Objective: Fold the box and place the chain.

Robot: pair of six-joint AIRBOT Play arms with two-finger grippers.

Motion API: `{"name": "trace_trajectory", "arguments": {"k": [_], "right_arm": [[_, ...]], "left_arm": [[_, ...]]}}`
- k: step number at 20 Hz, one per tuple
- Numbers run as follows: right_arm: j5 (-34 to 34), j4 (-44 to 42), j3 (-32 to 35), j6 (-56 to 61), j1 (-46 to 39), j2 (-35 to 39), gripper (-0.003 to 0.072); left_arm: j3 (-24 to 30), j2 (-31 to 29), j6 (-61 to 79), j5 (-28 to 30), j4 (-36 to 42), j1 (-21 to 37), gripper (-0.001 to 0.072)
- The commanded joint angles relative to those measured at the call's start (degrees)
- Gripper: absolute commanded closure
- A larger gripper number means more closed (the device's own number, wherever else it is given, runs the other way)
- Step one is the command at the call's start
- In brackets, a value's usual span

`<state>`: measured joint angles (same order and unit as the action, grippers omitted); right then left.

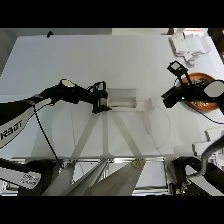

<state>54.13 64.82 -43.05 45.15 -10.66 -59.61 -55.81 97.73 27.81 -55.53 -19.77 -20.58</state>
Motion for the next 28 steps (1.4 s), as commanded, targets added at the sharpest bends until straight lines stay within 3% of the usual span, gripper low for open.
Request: {"name": "trace_trajectory", "arguments": {"k": [1,12,16,20,21,23,28], "right_arm": [[6.9,-5.3,0.0,7.0,-2.8,-4.8,0.0680],[4.4,-21.6,0.0,8.6,-1.6,-23.5,0.0682],[6.7,-33.4,0.0,2.2,-1.6,-24.3,0.0682],[10.1,-38.4,0.0,0.9,-1.6,-24.1,0.0677],[10.4,-38.6,0.0,0.9,-1.6,-24.1,0.0638],[11.2,-39.1,0.0,0.9,-1.6,-24.1,0.0437],[11.2,-41.0,0.0,-1.2,-0.5,-24.1,0.0430]], "left_arm": [[0.0,0.0,0.0,0.0,0.0,0.0,0.0355],[0.0,0.0,0.0,0.0,0.0,0.0,0.0355],[0.0,0.0,0.0,0.0,0.0,0.0,0.0355],[0.0,0.0,0.0,0.0,0.0,0.0,0.0355],[0.0,0.0,0.0,0.0,0.0,0.0,0.0355],[0.0,0.0,0.0,0.0,0.0,0.0,0.0355],[0.0,0.0,0.0,0.0,0.0,0.0,0.0355]]}}
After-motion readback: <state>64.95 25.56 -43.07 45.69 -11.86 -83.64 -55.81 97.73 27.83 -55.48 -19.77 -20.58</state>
